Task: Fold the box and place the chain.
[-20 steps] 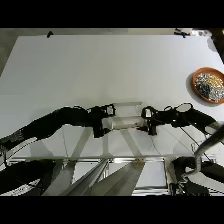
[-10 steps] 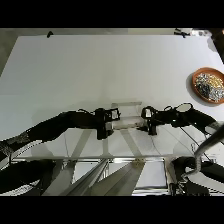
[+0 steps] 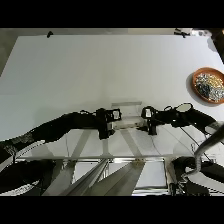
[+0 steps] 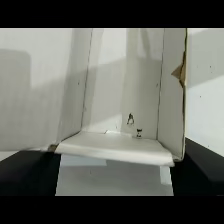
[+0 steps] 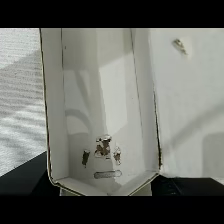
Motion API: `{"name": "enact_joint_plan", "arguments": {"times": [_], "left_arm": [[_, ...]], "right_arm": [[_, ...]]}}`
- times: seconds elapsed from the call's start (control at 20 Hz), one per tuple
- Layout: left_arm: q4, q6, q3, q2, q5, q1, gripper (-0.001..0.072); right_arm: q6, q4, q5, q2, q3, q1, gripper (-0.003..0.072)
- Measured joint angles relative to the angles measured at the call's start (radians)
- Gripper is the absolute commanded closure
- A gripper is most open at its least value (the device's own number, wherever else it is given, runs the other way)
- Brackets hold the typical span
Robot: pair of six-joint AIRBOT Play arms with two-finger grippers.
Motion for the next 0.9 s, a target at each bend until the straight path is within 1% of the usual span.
{"name": "enact_joint_plan", "arguments": {"times": [0.05,0.1,0.2,0.25,0.35,0.4,0.45,0.5,0.55,0.9], "left_arm": [[-0.001,0.000,0.000,0.000,-0.007,-0.006,0.0026],[-0.003,0.000,0.000,-0.001,-0.014,-0.010,0.0069],[-0.005,0.000,0.000,-0.007,-0.021,-0.015,0.0096],[-0.007,0.000,0.000,-0.013,-0.024,-0.016,0.0185],[-0.011,0.000,0.001,-0.028,-0.026,-0.018,0.0323],[-0.012,0.000,0.001,-0.034,-0.028,-0.018,0.0371],[-0.014,0.000,0.001,-0.040,-0.030,-0.019,0.0397],[-0.014,0.000,0.000,-0.043,-0.032,-0.019,0.0442],[-0.015,0.000,0.000,-0.047,-0.035,-0.019,0.0456],[-0.012,-0.001,0.000,-0.054,-0.053,-0.021,0.0452]], "right_arm": [[0.000,0.000,0.000,0.000,0.000,0.000,0.0329],[0.000,0.000,0.000,0.000,0.000,0.000,0.0329],[0.000,0.000,0.000,0.000,0.000,0.000,0.0329],[0.000,0.000,0.000,0.000,0.000,0.000,0.0329],[0.000,0.000,0.000,0.000,0.000,0.000,0.0329],[0.000,0.000,0.000,0.000,0.000,0.000,0.0329],[0.000,0.000,0.000,0.000,0.000,-0.001,0.0329],[0.000,0.000,0.000,0.000,0.000,-0.001,0.0329],[0.000,0.000,0.000,0.000,0.000,-0.001,0.0329],[0.000,0.000,0.000,0.000,0.000,-0.001,0.0329]]}}
